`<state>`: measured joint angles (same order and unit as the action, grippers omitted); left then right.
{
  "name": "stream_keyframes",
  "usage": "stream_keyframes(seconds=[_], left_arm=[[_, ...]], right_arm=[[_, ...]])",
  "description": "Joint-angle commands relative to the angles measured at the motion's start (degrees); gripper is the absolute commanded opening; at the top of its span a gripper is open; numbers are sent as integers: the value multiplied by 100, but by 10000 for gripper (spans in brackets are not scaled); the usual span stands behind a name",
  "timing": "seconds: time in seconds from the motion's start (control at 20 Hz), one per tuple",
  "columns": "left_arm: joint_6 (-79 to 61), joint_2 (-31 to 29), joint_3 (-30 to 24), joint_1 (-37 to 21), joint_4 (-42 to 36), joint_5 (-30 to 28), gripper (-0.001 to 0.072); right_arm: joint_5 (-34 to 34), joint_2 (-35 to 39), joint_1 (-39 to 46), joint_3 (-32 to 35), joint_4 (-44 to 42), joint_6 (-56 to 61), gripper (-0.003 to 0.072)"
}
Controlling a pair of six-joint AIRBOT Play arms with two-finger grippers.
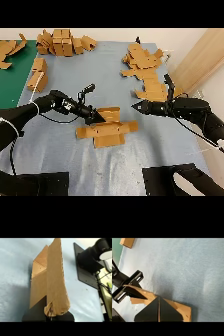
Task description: Fold the box.
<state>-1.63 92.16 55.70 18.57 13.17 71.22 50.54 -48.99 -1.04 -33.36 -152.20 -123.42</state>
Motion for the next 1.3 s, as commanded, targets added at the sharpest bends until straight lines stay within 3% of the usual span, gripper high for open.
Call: stream_keyframes(seconds=[0.0, 0.4, 0.7, 1.0, 1.25], left_arm=[[186, 4, 44, -33, -291, 621, 12], [901, 295, 42, 33, -385, 704, 12], [1047, 271, 44, 719, 232, 529, 12], [1239, 273, 42, 389, 234, 345, 12], [1126, 57, 26, 542, 240, 15, 10]], right_arm=[[-13, -4, -13, 2, 7, 2, 13], [-39, -122, -13, 2, 411, 2, 12], [-33, -439, -13, 63, 590, -2, 12], [11, -439, -13, 144, 667, -70, 12], [15, -439, -13, 144, 671, -70, 12]])
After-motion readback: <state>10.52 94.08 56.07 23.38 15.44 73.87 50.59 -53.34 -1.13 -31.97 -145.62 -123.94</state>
